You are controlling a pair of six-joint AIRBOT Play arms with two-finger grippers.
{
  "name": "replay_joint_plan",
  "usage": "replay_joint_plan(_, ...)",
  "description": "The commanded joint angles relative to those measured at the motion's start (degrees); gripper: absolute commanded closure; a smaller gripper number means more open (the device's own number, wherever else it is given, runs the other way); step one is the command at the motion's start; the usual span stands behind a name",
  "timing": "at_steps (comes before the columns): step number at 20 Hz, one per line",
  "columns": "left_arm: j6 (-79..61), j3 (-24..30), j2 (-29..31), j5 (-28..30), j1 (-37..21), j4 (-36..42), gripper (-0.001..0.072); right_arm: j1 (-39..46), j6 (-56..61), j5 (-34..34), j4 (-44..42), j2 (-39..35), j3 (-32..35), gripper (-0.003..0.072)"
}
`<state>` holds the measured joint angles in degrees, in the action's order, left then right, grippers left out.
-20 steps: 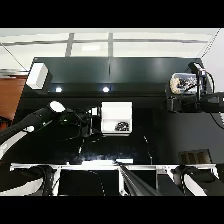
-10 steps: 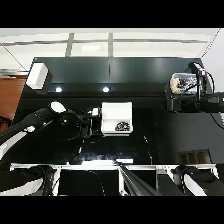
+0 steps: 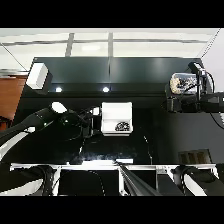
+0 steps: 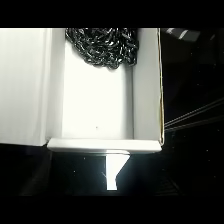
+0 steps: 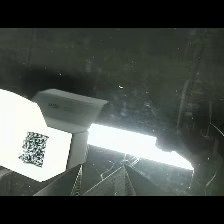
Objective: Fold the box and place the chain.
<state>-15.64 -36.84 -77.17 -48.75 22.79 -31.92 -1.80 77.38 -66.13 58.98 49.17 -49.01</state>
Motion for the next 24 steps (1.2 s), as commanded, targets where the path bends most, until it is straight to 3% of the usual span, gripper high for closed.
replay_joint_plan(1,0.04,-0.04,-0.04,1.07,1.86,0.07,-0.0006,0.00,0.00,-0.02,0.00,0.02,0.00,0.0356)
replay_joint_plan(7,0.70,-0.04,-0.04,3.28,2.58,2.19,0.0009,0.00,0.00,0.00,0.00,0.02,0.00,0.0356)
replay_joint_plan(9,0.70,-0.04,-0.04,3.32,2.54,2.14,0.0174,0.00,0.11,0.61,-0.13,0.02,0.13,0.0357)
replay_joint_plan(10,0.68,-0.04,-0.04,3.32,2.54,2.14,0.0207,-0.22,0.42,1.16,-0.59,0.04,0.15,0.0357)
replay_joint_plan(14,0.68,-0.04,-0.02,3.61,2.51,1.99,0.0207,-3.69,6.01,6.27,-0.96,2.10,-0.07,0.0353)
replay_joint_plan(15,0.68,-0.04,-0.02,3.58,2.51,1.95,0.0208,-4.90,6.05,6.69,-2.49,4.17,-0.24,0.0279)
replay_joint_plan(17,0.68,-0.04,-0.02,3.58,2.51,1.97,0.0207,-7.39,2.89,8.92,-5.53,9.09,-1.29,0.0032)
replay_joint_plan(20,0.68,-0.04,-0.02,3.58,2.51,1.97,0.0207,-10.91,-1.25,15.30,-6.10,17.88,-5.66,0.0033)
replay_joint_plan(24,0.68,-0.04,-0.02,3.58,2.54,1.97,0.0208,-13.44,-11.08,16.26,-9.77,28.81,-11.37,0.0045)
